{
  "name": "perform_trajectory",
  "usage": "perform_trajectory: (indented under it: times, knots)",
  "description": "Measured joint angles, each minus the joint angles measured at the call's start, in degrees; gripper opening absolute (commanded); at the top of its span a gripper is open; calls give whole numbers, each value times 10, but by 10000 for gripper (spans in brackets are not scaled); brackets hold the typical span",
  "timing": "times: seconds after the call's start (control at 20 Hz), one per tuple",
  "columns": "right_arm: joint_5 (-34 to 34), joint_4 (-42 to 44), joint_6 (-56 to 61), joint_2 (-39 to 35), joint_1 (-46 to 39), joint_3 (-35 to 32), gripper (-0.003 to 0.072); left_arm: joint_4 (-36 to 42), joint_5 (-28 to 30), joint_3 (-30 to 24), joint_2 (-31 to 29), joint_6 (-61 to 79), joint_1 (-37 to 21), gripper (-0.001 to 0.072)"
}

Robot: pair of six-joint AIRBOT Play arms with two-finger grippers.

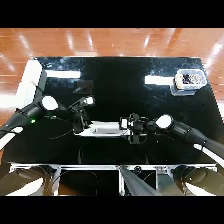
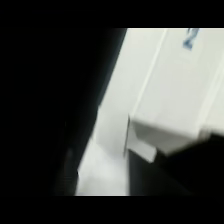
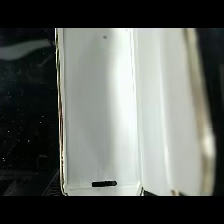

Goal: Fold the box and place the chain.

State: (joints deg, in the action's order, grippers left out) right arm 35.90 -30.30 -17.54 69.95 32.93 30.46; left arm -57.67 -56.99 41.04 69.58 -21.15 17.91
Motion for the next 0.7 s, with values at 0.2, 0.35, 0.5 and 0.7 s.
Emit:
perform_trajectory:
  times: [0.2,0.35,0.5,0.7]
  knots:
    - [-3,0,0,0,0,0,560,-31,-114,1,-11,-85,-44,18]
    - [-4,0,0,0,0,0,560,3,-156,0,-28,-123,-51,18]
    - [-5,0,0,0,0,0,560,102,-137,-11,-59,-114,-45,18]
    - [-6,0,0,0,0,0,560,305,-57,-92,-91,-21,-39,18]
